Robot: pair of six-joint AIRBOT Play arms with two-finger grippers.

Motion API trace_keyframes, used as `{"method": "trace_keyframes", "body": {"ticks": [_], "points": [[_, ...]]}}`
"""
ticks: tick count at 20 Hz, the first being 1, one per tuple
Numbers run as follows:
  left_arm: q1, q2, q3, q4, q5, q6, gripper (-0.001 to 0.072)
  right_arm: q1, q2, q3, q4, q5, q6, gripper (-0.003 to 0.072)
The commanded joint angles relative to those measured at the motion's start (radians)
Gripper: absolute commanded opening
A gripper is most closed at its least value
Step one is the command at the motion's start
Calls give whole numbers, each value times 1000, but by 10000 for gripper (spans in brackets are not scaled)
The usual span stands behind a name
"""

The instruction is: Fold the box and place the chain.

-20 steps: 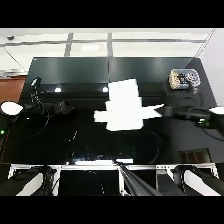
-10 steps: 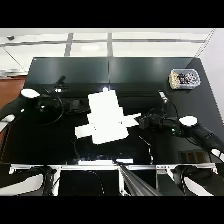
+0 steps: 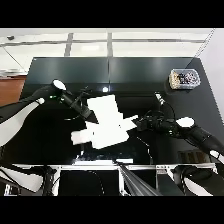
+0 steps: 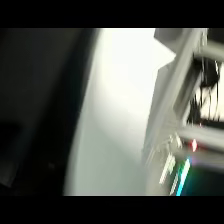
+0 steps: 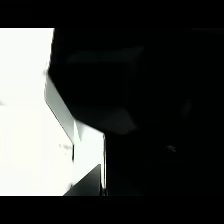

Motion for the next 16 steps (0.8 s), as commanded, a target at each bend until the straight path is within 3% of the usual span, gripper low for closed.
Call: {"method": "trace_keyframes", "body": {"ticks": [1, 3, 4, 5, 6, 10, 12, 13, 16], "points": [[-25, -41, 39, 41, -87, 54, 55, 2, 0, 0, -10, 7, -1, 10], [-18, -40, 40, 42, -87, 55, 27, 2, 1, 0, -45, 11, -1, 12], [-15, -40, 41, 43, -86, 55, 26, 2, 1, 2, -52, 12, -1, 120], [-14, -39, 41, 46, -86, 54, 26, 1, 1, 9, -66, 14, -1, 441], [-14, -35, 41, 52, -85, 51, 25, -9, 3, 29, -101, 36, -1, 627], [-24, 32, 40, 153, -75, -3, 23, -143, 48, 230, -449, 270, -1, 627], [-37, 111, 22, 126, -10, 5, 23, -220, 79, 336, -626, 381, 2, 626], [-55, 164, -1, 92, 65, 48, 23, -254, 92, 369, -676, 413, 12, 626], [-149, 315, -109, 70, 423, 235, 26, -306, 103, 381, -687, 482, 12, 627]]}}
